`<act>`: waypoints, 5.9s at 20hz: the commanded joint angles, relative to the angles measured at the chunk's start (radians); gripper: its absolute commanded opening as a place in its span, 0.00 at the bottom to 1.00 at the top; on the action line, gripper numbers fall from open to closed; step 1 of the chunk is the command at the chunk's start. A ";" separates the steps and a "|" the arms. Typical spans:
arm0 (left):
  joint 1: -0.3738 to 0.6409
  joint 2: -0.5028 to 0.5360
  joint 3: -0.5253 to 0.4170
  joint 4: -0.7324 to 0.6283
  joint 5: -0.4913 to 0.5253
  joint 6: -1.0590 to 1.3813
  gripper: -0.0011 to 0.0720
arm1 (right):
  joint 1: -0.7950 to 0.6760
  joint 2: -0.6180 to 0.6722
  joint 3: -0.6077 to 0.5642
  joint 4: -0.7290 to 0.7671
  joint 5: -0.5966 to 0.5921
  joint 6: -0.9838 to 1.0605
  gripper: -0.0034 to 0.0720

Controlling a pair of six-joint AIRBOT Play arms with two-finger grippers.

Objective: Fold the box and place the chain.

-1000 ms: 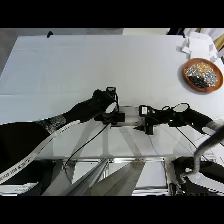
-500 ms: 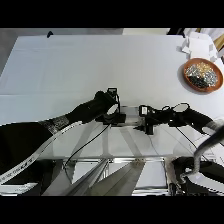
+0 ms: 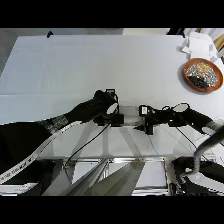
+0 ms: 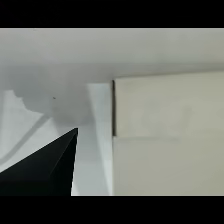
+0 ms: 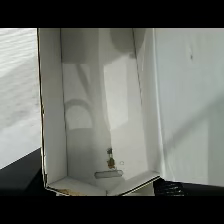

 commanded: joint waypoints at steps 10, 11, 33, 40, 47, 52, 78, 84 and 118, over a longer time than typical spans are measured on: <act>0.016 0.001 0.058 -0.017 -0.019 0.005 0.43 | 0.000 0.001 0.000 -0.001 0.003 0.000 0.55; 0.016 0.001 0.059 -0.017 -0.019 0.002 0.34 | 0.000 0.001 0.000 -0.001 0.003 0.000 0.55; -0.002 -0.034 0.060 -0.014 -0.067 -0.045 0.16 | 0.000 0.001 0.000 -0.001 0.003 0.000 0.55; 0.026 0.007 0.060 -0.015 -0.089 0.023 0.72 | 0.000 0.001 0.000 -0.001 0.003 0.000 0.55; 0.099 0.116 0.059 -0.015 -0.159 0.487 0.72 | 0.000 0.001 0.000 -0.001 0.003 0.000 0.55; 0.218 0.212 0.059 -0.075 -0.234 1.012 0.72 | 0.000 0.001 0.000 -0.001 0.003 0.000 0.55; 0.388 0.134 -0.385 -0.779 0.268 2.588 0.99 | 0.000 0.001 0.000 -0.001 0.003 -0.001 0.55; 0.385 0.125 -0.385 -0.854 0.256 2.583 0.99 | 0.000 0.001 0.000 -0.001 0.003 0.000 0.55; 0.306 0.099 -0.385 -0.864 0.274 2.531 0.30 | 0.000 0.001 0.000 -0.001 0.003 0.000 0.55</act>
